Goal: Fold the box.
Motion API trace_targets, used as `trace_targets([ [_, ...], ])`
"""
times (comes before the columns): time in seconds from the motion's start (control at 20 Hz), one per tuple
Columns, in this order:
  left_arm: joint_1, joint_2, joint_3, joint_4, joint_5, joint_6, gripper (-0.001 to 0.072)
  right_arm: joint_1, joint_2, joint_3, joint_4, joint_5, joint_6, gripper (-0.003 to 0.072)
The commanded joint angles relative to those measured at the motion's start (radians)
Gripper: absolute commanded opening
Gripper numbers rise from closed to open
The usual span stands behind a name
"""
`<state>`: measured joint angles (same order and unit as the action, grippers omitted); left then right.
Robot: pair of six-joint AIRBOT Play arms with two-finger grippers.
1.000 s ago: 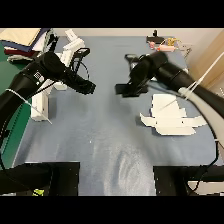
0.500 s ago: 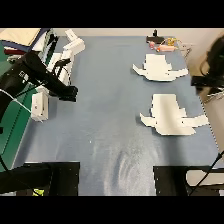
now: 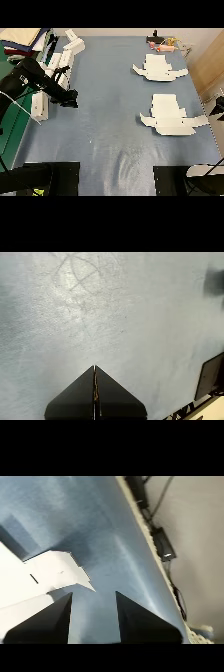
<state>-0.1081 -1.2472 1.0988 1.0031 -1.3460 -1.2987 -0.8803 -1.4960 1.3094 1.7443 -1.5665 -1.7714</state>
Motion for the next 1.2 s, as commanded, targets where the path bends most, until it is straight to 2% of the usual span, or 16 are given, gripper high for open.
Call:
trace_targets([
  [0.0,0.002,0.0,-0.002,-0.026,-0.009,0.0,0.0013,-0.045,-0.063,-0.012,0.153,0.01,-0.135,0.0423],
  [0.2,0.002,0.0,-0.002,-0.057,-0.018,0.0,0.0013,-0.029,-0.132,-0.013,0.158,-0.008,-0.161,0.0415],
  [0.25,0.002,0.0,-0.002,-0.061,-0.017,0.0,0.0013,-0.029,-0.141,-0.013,0.164,-0.018,-0.166,0.0372],
  [0.35,0.002,0.0,-0.002,-0.061,-0.01,0.0,0.0013,-0.027,-0.148,-0.013,0.168,-0.045,-0.19,0.0358],
  [0.45,0.002,0.0,-0.002,-0.062,0.017,0.0,0.0013,-0.027,-0.148,-0.021,0.211,-0.068,-0.196,0.0174],
  [0.5,0.002,0.0,-0.002,-0.075,0.039,-0.006,0.0013,-0.027,-0.148,-0.035,0.249,-0.089,-0.213,0.0128],
  [0.55,0.002,0.0,-0.002,-0.098,0.052,-0.007,0.0013,-0.021,-0.148,-0.05,0.274,-0.105,-0.23,0.0034],
  [0.6,0.002,0.0,-0.002,-0.112,0.063,-0.007,0.0013,-0.007,-0.148,-0.066,0.289,-0.113,-0.246,0.0002],
  [0.75,0.002,0.001,-0.002,-0.117,0.074,-0.002,0.0013,0.065,-0.146,-0.117,0.316,-0.126,-0.245,0.0001],
  [0.9,0.002,0.018,-0.005,-0.165,0.0,0.076,0.0013,0.169,-0.111,-0.172,0.386,-0.098,-0.241,0.0001],
  [1.05,0.002,0.064,-0.016,-0.171,-0.073,0.137,0.0012,0.277,-0.013,-0.257,0.461,0.0,-0.241,0.0001],
  [1.15,0.003,0.135,-0.088,-0.17,-0.074,0.168,0.0013,0.346,0.074,-0.334,0.461,0.077,-0.228,0.0001],
])
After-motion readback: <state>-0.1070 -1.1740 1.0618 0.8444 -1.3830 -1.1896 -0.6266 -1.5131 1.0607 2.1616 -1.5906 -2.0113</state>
